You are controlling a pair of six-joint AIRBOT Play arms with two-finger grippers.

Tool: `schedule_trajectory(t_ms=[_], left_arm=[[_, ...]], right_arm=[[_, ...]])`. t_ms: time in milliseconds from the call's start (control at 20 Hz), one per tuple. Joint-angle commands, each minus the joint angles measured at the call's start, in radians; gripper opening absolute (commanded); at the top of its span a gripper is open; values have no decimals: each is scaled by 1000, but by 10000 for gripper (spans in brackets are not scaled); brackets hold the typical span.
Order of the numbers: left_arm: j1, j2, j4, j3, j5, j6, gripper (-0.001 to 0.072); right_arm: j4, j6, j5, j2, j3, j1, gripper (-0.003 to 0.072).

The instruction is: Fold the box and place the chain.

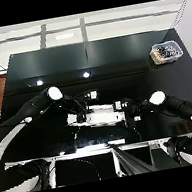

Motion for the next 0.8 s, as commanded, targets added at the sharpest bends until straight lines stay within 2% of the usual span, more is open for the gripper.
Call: schedule_trajectory(t_ms=[0,450,500,700,750], left_arm=[[0,1,-3,0,4,-1,28],[0,0,-4,0,3,-1,28],[0,0,-3,0,3,-1,28],[0,0,-4,0,2,-1,30],[0,0,-3,0,0,-1,30]], right_arm=[[-9,-4,-38,-14,0,5,660],[-8,-4,-56,-29,0,5,657],[-8,-4,-56,-29,0,5,610],[-8,-4,-56,-29,0,5,609],[-8,-4,-56,-29,0,5,567]])
